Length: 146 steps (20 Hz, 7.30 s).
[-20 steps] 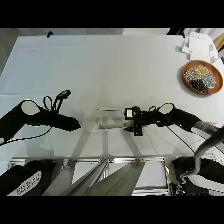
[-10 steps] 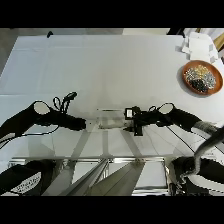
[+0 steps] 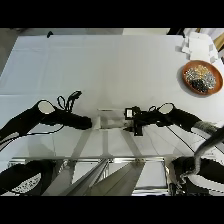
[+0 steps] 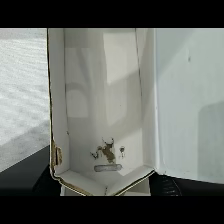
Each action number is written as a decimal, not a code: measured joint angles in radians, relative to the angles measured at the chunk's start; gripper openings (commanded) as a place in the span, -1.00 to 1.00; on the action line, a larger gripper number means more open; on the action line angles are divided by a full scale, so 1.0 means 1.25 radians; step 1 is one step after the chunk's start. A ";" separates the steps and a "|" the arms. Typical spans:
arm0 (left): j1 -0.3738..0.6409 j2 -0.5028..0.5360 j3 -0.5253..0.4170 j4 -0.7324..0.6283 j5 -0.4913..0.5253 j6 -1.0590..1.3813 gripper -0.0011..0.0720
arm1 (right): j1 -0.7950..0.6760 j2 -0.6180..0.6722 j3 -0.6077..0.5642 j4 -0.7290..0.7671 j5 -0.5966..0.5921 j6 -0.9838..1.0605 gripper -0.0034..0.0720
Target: Fold the box and place the chain.
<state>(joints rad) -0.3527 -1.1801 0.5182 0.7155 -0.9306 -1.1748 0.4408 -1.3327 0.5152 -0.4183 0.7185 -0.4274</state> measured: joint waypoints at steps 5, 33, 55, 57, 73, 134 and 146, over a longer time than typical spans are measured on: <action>-0.032 0.003 0.013 -0.027 0.002 -0.001 -0.55 | 0.000 0.000 0.000 0.000 0.000 0.000 -0.11; -0.034 0.059 0.017 -0.042 -0.015 -0.049 -0.01 | 0.000 0.000 0.000 0.000 -0.001 0.000 -0.11; -0.269 -0.094 0.279 0.390 -0.050 -0.637 0.17 | 0.000 0.000 0.000 0.000 0.001 0.000 -0.11; -0.274 -0.103 0.307 0.427 -0.081 -0.682 0.17 | 0.000 0.000 0.000 0.000 0.001 0.000 -0.11; -0.364 -0.189 0.356 0.528 -0.104 -0.913 0.15 | 0.000 0.000 0.000 0.000 0.000 0.000 -0.11; -0.407 -0.212 0.356 0.628 -0.137 -0.989 -0.96 | 0.000 0.000 0.000 0.000 0.001 0.001 -0.11; -0.392 -0.186 0.356 0.609 -0.143 -0.984 -0.39 | 0.000 0.000 0.000 0.000 0.001 0.000 -0.11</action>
<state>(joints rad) -0.8421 -1.4128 0.9638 1.4773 -1.1099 -2.4050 0.4408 -1.3327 0.5152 -0.4187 0.7193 -0.4278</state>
